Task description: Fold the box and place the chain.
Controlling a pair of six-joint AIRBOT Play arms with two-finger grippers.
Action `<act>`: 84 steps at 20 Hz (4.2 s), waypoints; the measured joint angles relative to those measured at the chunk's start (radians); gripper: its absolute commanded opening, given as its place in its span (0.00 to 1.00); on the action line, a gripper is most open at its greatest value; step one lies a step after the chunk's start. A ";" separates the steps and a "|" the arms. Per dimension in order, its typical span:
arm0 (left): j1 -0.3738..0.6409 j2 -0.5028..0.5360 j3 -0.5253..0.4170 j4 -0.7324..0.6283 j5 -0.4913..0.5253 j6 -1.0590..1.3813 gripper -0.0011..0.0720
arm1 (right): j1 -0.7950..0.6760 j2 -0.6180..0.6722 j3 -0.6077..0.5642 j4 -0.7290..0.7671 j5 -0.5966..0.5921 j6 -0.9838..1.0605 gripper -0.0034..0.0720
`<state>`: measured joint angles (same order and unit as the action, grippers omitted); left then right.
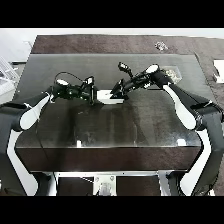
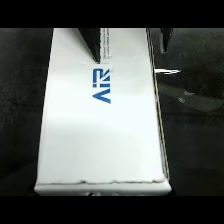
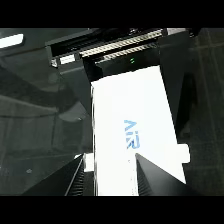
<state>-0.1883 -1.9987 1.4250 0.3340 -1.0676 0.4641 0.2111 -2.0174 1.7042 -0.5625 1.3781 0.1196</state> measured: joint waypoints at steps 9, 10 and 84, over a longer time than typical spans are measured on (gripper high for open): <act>-0.001 0.000 0.000 -0.002 -0.001 -0.005 0.75 | -0.032 0.010 0.000 0.116 0.026 -0.030 0.06; -0.001 0.000 0.000 -0.002 0.000 -0.005 0.75 | -0.034 0.010 0.000 0.117 0.026 -0.031 0.06; 0.618 0.126 -0.017 0.111 0.715 -0.575 0.93 | -0.180 0.879 -0.862 0.170 -0.388 0.292 0.11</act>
<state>0.4294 -1.8725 1.4078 0.4446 -0.3523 -0.1108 0.0311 -1.1381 0.8421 -0.3923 0.9901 0.4118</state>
